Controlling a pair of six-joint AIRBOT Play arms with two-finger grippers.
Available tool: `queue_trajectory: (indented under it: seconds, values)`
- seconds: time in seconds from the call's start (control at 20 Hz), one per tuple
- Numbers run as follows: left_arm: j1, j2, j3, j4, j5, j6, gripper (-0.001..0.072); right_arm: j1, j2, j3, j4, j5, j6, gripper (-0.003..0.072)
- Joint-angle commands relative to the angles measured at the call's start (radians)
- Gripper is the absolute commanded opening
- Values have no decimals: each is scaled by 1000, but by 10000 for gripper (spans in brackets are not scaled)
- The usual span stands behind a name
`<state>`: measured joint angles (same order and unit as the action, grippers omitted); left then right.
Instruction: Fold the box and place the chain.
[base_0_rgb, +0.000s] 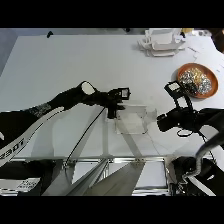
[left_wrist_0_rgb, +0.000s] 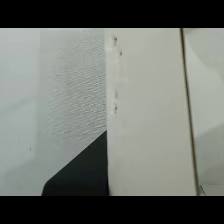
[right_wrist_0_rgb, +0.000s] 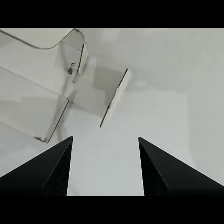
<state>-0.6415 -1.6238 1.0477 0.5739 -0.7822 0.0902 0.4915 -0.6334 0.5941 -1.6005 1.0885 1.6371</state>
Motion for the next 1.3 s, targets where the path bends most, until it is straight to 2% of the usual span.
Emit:
queue_trajectory:
  seconds: [0.0,0.15,1.25]
  values:
    - [-3,10,0,43,13,-99,-1,1,1,1,0,0,-27,463]
    - [-15,43,0,112,17,-134,0,1,0,1,0,-1,-27,463]
    - [-14,23,-1,160,-7,-143,11,1,0,1,11,-9,-71,462]
